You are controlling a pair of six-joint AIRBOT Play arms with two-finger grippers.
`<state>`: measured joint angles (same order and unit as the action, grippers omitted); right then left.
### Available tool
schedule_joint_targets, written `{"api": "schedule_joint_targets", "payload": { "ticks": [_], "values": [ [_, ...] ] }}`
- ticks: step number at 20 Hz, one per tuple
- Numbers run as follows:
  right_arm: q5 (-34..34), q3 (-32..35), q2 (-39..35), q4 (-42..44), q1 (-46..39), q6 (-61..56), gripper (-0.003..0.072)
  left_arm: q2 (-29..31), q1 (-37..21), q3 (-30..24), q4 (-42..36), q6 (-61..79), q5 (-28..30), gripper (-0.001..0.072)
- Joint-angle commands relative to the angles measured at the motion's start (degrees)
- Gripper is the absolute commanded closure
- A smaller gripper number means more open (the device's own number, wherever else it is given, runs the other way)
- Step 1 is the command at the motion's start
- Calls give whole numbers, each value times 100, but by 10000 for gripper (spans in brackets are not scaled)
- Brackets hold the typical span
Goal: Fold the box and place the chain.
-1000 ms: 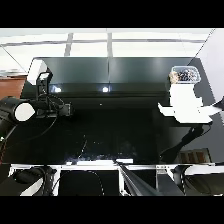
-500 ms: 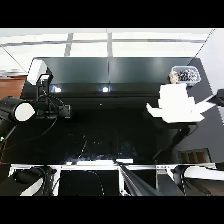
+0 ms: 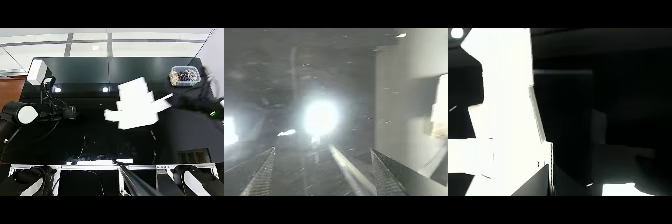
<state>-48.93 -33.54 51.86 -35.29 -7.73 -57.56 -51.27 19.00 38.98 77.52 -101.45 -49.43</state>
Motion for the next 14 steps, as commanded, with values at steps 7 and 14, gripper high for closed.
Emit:
{"api": "schedule_joint_targets", "payload": {
  "ticks": [7,14],
  "values": [
    [2483,1652,-518,1152,3025,-612,667,-1508,-824,463,-3112,2522,-188,12],
    [2562,1652,-518,1156,3023,-634,667,-3300,-1764,796,-5248,3805,-1611,12]
  ]
}}
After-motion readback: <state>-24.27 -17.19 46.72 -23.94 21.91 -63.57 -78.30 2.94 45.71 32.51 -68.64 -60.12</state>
